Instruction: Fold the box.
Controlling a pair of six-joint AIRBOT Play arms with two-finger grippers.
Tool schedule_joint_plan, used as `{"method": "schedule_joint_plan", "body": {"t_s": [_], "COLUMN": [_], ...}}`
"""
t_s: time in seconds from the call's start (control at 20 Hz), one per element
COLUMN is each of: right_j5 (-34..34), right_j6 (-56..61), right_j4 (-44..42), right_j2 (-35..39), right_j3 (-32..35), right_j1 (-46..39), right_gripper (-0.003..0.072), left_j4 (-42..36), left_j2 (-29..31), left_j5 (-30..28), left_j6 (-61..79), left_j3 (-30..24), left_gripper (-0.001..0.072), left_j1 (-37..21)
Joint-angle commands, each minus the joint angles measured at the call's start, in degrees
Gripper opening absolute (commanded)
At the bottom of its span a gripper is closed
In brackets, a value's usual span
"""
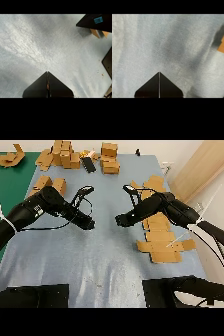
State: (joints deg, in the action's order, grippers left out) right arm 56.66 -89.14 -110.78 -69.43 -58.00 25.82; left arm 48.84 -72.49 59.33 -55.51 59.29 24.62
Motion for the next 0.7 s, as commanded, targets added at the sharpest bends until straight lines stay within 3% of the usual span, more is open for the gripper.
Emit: {"method": "schedule_joint_plan", "body": {"t_s": [0.0,0.45,0.65], "right_j5": [-0.02,-0.17,-4.48], "right_j6": [0.00,0.00,0.02], "right_j4": [0.00,0.04,-0.26], "right_j2": [-0.02,-0.02,-0.13], "right_j3": [-0.07,-0.07,-0.07], "right_j1": [0.00,0.00,0.00], "right_gripper": [0.0005,0.0005,0.0004], "left_j4": [0.02,0.00,-0.07], "left_j2": [0.04,0.04,0.04], "left_j5": [-0.02,-0.02,-3.37], "left_j6": [0.00,0.00,0.00], "left_j3": [-0.02,-0.02,-0.02], "left_gripper": [0.0013,0.0013,0.0013], "left_j1": [0.02,0.04,0.04]}}
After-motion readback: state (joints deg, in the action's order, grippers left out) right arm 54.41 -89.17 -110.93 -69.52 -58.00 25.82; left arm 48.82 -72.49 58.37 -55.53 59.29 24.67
